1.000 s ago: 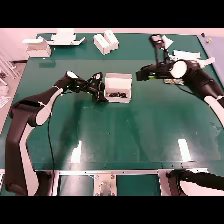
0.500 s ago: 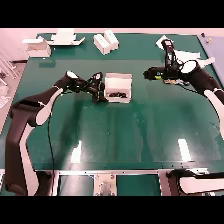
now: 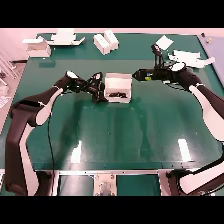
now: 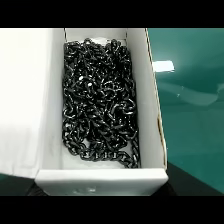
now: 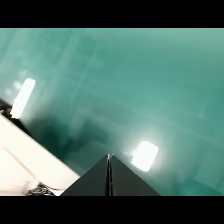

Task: Fold the box and place the chain.

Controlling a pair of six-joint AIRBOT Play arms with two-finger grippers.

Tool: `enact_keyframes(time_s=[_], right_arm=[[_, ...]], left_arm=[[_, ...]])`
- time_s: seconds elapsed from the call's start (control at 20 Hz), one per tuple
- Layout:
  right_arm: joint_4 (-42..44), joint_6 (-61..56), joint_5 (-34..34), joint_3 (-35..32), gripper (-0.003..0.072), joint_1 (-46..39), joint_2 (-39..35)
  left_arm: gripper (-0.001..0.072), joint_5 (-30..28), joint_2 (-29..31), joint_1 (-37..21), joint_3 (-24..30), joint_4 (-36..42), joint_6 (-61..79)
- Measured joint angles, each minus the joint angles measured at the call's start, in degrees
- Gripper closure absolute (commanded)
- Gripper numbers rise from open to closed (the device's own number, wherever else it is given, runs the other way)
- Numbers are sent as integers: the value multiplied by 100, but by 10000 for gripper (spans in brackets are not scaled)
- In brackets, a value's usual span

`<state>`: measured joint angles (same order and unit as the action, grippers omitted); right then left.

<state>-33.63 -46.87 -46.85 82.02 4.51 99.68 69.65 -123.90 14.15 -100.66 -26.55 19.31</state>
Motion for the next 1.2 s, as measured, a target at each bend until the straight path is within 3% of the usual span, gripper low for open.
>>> enact_keyframes(time_s=[0.35, 0.5, 0.6, 0.85, 0.9, 1.0, 1.2], right_arm=[[122, 177, -1097, 455, 681, 98, 103], [146, 223, -1604, 675, 614, 105, 107], [131, 269, -1838, 758, 615, 107, 111], [-109, 332, -2090, 828, 610, 190, 114], [-170, 337, -2107, 835, 598, 219, 114], [-354, 350, -2144, 841, 500, 299, 114], [-726, 372, -2164, 844, 487, 439, 114]], left_arm=[[305, 0, 0, 0, 0, -2, 0], [304, 0, 0, 0, 0, -2, 0], [305, 0, 0, 0, 0, -2, 0], [305, 0, 0, 0, 0, -2, 0], [305, 0, 0, 0, 0, -2, 0], [305, 0, 0, 0, 0, -2, 0], [305, 0, 0, 0, 0, 0, 0]])
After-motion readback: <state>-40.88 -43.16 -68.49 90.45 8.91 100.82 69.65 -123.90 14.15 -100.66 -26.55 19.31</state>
